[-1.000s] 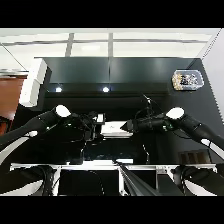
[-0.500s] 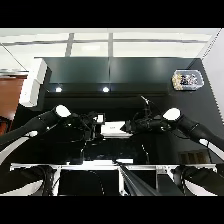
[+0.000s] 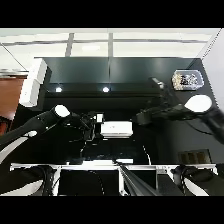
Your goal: Fold the box and place the chain.
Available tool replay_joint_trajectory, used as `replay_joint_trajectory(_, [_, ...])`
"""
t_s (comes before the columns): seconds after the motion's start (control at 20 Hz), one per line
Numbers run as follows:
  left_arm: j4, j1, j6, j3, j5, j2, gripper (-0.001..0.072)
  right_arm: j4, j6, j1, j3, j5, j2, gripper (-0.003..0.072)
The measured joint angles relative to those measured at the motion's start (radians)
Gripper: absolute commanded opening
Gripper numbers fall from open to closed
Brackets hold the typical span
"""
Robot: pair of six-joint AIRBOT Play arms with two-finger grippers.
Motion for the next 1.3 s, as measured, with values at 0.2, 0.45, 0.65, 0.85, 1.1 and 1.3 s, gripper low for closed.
replay_joint_trajectory(0.2, [0.085,0.041,-0.119,0.000,-0.016,0.077,0.0708,-0.117,0.060,-0.142,0.019,0.076,0.111,0.0018])
replay_joint_trajectory(0.45, [0.071,0.041,-0.285,0.045,-0.115,0.181,0.0687,-0.184,0.085,-0.224,0.024,0.085,0.156,0.0018])
replay_joint_trajectory(0.65, [0.034,-0.041,-0.376,0.144,-0.082,0.135,0.0687,-0.204,0.092,-0.238,0.025,0.046,0.163,0.0018])
replay_joint_trajectory(0.85, [0.026,-0.089,-0.458,0.240,-0.072,0.011,0.0688,-0.212,0.093,-0.243,0.025,0.037,0.166,0.0018])
replay_joint_trajectory(1.1, [0.026,-0.110,-0.501,0.277,-0.125,-0.078,0.0688,-0.225,0.095,-0.244,0.025,0.034,0.166,0.0018])
replay_joint_trajectory(1.3, [0.047,-0.136,-0.508,0.285,-0.147,-0.097,0.0688,-0.248,0.095,-0.244,0.025,0.033,0.166,0.0018])
